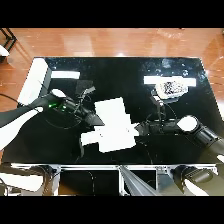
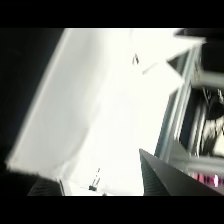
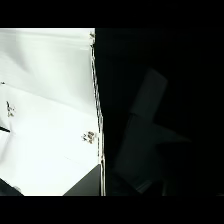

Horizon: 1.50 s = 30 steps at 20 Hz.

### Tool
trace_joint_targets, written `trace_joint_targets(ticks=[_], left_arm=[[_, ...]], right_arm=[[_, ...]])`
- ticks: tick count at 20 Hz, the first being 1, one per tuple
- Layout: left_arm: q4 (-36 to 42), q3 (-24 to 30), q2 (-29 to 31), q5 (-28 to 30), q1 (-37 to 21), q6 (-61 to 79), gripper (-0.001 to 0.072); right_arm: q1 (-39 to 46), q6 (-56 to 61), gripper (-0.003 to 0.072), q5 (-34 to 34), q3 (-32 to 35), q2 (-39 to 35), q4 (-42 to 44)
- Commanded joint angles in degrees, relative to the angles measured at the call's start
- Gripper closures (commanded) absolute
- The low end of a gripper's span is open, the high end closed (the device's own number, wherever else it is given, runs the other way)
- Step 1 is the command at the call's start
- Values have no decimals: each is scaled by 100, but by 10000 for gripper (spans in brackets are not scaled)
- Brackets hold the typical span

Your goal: Fold the box and place the chain.

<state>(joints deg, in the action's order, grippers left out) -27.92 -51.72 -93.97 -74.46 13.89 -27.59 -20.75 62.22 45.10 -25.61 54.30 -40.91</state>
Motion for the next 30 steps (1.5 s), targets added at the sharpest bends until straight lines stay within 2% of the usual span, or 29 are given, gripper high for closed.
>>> trace_joint_targets(ticks=[1,3,9,12,14,15,16,17,18,19,20,25,28,30], left_arm=[[-236,-470,-479,-844,81,4,201],[-280,-531,-614,-1027,81,4,269],[-474,-531,-619,-1088,210,4,270],[-564,-533,-619,-918,409,4,285],[-638,-533,-619,-831,450,4,431],[-649,-540,-619,-831,435,4,533],[-688,-560,-619,-859,402,11,686],[-726,-597,-616,-876,374,11,684],[-721,-627,-616,-907,337,11,684],[-721,-671,-616,-951,302,9,684],[-726,-721,-616,-1010,291,9,684],[-935,-979,-470,-890,330,190,687],[-1912,-1012,151,-138,629,271,688],[-2039,-957,752,243,857,448,688]], right_arm=[[-7,-11,660,127,2,-4,-35],[-7,-11,660,142,2,-4,-131],[-7,-11,660,111,2,-4,-184],[-7,-11,660,79,4,-4,-181],[-7,-11,660,79,2,-4,-181],[-7,-11,660,79,2,-4,-181],[-7,-9,659,79,2,-4,-181],[-7,0,659,79,2,-4,-168],[-4,13,552,79,2,-4,-101],[13,20,156,151,2,-4,-138],[81,26,-12,302,2,-4,-243],[1368,28,-15,1593,-136,-332,-861],[1906,-337,-16,2422,-479,-822,-1191],[1908,-634,-16,2728,-595,-1121,-1329]])
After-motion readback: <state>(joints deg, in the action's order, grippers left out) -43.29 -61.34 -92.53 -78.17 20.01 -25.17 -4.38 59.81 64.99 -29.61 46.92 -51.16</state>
